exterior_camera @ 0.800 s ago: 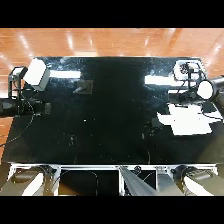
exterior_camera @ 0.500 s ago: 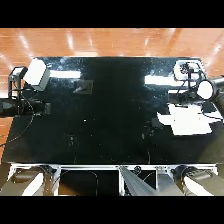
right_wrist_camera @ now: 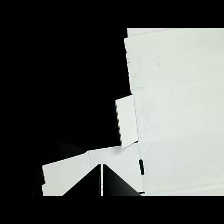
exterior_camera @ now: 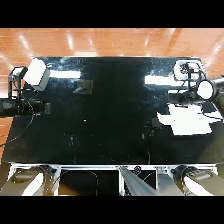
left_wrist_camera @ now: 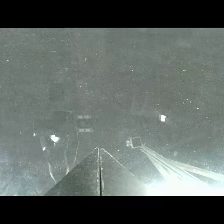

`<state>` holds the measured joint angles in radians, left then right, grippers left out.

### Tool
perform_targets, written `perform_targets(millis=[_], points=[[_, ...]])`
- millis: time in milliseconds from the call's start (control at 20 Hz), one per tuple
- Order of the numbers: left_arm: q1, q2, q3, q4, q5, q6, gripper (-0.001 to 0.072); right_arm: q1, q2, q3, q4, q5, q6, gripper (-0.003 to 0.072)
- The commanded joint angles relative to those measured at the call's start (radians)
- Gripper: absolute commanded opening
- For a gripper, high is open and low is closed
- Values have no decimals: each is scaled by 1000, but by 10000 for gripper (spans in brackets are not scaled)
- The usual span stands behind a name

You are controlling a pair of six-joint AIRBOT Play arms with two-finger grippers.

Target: Fold the box and place the chain.

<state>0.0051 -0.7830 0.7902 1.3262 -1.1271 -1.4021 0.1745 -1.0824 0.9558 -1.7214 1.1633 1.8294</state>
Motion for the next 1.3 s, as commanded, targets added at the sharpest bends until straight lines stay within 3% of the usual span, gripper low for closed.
perform_targets(millis=[0, 250, 500, 550, 600, 650, 700, 750, 850, 950, 1000, 1100, 1200, 1250], points=[[0, -1, 1, 0, 0, 0, 22, 0, -1, 0, 0, -3, 0, 43], [0, -1, 0, -50, 99, -1, 22, 0, -1, 0, 0, -6, 0, 43], [0, -1, 0, -90, 290, -1, 22, -1, -1, 0, -28, -163, 0, 68], [0, -2, 0, -105, 302, -1, 23, -3, -1, 0, -48, -195, 0, 546], [0, -5, 0, -113, 314, -2, 23, -10, -1, 0, -55, -218, -29, 701], [-1, -11, 0, -119, 320, -1, 79, -21, -1, 0, -67, -217, -87, 706], [0, -23, 0, -138, 311, -3, 391, -45, -1, 0, -71, -212, -141, 706], [0, -38, 0, -157, 295, -33, 634, -89, -1, 0, -79, -226, -174, 706], [0, -64, 0, -164, 276, -43, 636, -278, -4, 0, -154, -307, -172, 705], [0, -90, 0, -167, 267, -46, 635, -562, -24, 0, -126, -383, -175, 705], [0, -103, 0, -172, 266, -46, 635, -710, -47, 0, -56, -397, -206, 705], [0, -134, 0, -180, 270, -85, 635, -1009, -124, 0, 296, -357, -480, 705], [0, -168, 0, -180, 264, -99, 636, -1240, -234, 24, 711, -163, -838, 705], [0, -186, 0, -180, 259, -99, 635, -1317, -298, 57, 811, -35, -900, 706]])
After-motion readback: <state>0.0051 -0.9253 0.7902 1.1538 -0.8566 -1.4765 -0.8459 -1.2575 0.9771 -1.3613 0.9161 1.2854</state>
